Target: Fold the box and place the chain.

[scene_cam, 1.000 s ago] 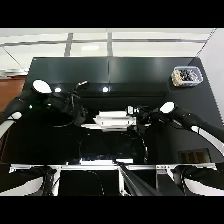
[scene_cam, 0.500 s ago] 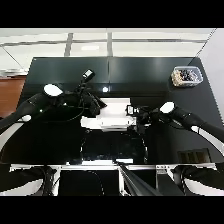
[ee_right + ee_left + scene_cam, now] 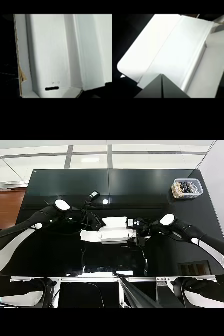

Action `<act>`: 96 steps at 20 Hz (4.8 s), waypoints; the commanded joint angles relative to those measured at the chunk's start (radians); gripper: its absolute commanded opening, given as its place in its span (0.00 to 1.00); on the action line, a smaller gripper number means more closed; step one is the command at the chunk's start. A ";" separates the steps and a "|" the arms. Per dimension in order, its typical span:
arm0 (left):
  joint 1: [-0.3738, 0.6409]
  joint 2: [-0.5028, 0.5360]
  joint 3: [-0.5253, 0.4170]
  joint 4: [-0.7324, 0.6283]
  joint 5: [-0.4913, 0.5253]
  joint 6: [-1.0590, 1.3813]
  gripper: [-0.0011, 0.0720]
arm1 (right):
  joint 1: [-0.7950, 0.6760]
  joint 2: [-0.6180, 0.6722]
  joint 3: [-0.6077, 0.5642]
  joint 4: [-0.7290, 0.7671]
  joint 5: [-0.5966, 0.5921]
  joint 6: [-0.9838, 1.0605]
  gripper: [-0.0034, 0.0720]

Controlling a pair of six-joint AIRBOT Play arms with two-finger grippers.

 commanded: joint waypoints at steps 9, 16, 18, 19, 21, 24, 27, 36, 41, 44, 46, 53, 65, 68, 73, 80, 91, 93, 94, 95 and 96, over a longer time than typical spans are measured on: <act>0.173 0.275 -0.056 0.068 -0.347 0.216 0.28 | 0.001 0.000 0.001 0.002 -0.002 0.003 0.27; 0.004 0.255 -0.187 0.357 0.081 0.467 0.98 | 0.001 0.000 0.001 0.002 -0.002 0.003 0.27; -0.034 0.230 -0.187 0.351 0.123 0.467 0.98 | 0.001 0.000 0.001 0.002 -0.002 0.003 0.27; -0.050 0.215 -0.184 0.350 0.118 0.467 0.98 | 0.001 0.000 0.001 0.002 -0.002 0.003 0.27; -0.067 0.188 -0.174 0.290 0.091 0.467 0.95 | 0.001 0.000 0.001 0.002 -0.002 0.003 0.27; -0.079 0.183 -0.172 0.146 0.093 0.491 0.69 | 0.001 0.000 0.001 0.002 -0.002 0.003 0.27; -0.081 0.183 -0.172 0.103 0.090 0.494 0.23 | 0.001 0.000 0.001 0.001 -0.002 0.003 0.27; -0.138 0.115 -0.172 0.014 0.098 0.501 0.23 | 0.001 0.000 0.001 0.002 -0.002 0.003 0.27; -0.122 0.114 -0.172 0.014 0.098 0.500 0.23 | 0.001 0.000 0.001 0.002 -0.002 0.003 0.27; -0.109 0.114 -0.172 0.013 0.094 0.495 0.11 | 0.001 0.000 0.001 0.002 -0.002 0.003 0.27; -0.109 0.114 -0.172 0.013 0.097 0.486 0.60 | 0.001 0.000 0.001 0.002 -0.002 0.003 0.27; -0.066 0.137 -0.076 0.218 -0.064 0.206 0.05 | 0.001 0.000 0.001 0.002 -0.002 0.003 0.27; 0.494 0.219 -0.192 0.230 -0.264 -0.855 0.05 | 0.001 0.000 0.001 0.002 -0.002 0.003 0.27; 0.455 0.153 -0.256 0.143 -0.254 -0.777 0.05 | 0.001 0.000 0.001 0.002 -0.002 0.003 0.27; 0.262 0.078 -0.251 -0.053 -0.196 -0.622 0.05 | 0.001 0.000 0.001 0.002 -0.002 0.003 0.27; 0.230 0.044 -0.151 -0.087 -0.293 -0.527 0.09 | 0.001 0.000 0.001 0.002 -0.002 0.003 0.27; 0.060 0.044 -0.002 -0.004 -0.277 -0.689 0.66 | 0.001 0.000 0.001 0.002 -0.002 0.003 0.27; 0.033 0.044 0.039 0.100 -0.277 -0.795 0.66 | 0.001 0.000 0.001 0.002 -0.002 0.003 0.27; 0.016 0.044 0.057 0.135 -0.275 -0.832 0.66 | 0.001 0.000 0.001 0.002 -0.002 0.003 0.27; -0.002 0.044 0.072 0.161 -0.266 -0.875 0.66 | 0.001 0.000 0.001 0.002 -0.002 0.003 0.27; -0.026 0.044 0.084 0.188 -0.251 -0.925 0.64 | 0.001 0.000 0.001 0.002 -0.002 0.003 0.27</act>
